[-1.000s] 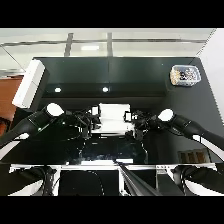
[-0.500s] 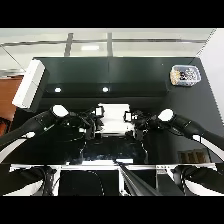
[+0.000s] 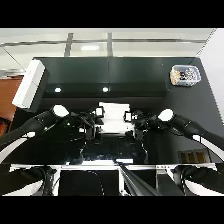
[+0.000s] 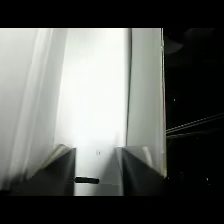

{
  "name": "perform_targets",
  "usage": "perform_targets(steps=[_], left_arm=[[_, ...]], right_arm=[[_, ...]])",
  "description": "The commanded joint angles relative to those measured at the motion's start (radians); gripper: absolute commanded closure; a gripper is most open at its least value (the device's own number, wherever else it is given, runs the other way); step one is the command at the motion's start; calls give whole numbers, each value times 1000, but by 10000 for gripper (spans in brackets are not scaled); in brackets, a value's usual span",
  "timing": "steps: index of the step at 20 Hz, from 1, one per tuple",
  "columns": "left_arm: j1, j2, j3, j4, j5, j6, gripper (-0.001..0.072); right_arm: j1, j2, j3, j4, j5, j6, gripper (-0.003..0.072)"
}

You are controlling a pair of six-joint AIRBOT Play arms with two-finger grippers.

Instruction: Fold the box and place the chain.

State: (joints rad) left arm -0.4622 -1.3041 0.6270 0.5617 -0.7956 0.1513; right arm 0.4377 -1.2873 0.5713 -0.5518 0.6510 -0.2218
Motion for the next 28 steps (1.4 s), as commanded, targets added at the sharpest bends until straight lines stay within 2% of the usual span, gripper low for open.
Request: perform_targets(steps=[1, 3, 5, 7, 9, 11, 14, 17, 19, 23, 28], left_arm=[[5, 14, 14, 53, -40, -7, 682], [15, 55, 35, 136, -64, -106, 684], [49, 118, 56, 289, -90, -312, 684], [113, 180, 76, 473, -182, -513, 685], [218, 235, 77, 599, -212, -817, 685], [355, 256, 75, 567, -219, -995, 684], [559, 235, 18, 322, -245, -1172, 684], [679, 148, -60, 169, -359, -1261, 684], [684, 64, -88, 102, -419, -1243, 685], [581, -61, -84, 95, -345, -1230, 686], [401, -134, -62, 2, -330, -1169, 686]], right_arm=[[1, 0, 0, 0, 0, 0, 493], [1, 0, 0, 0, 0, 0, 493], [1, 0, 0, 0, 0, 0, 493], [1, 0, 0, 0, 0, 0, 493], [1, 0, 0, 0, 0, 0, 493], [1, 0, 0, 1, 0, 0, 493], [1, 0, 0, 0, 0, 0, 493], [1, 0, 0, 0, 0, 0, 493], [1, 0, 0, 0, 0, 0, 493], [1, 0, 0, 0, 0, 0, 493], [1, 0, 0, 1, 0, 0, 493]])
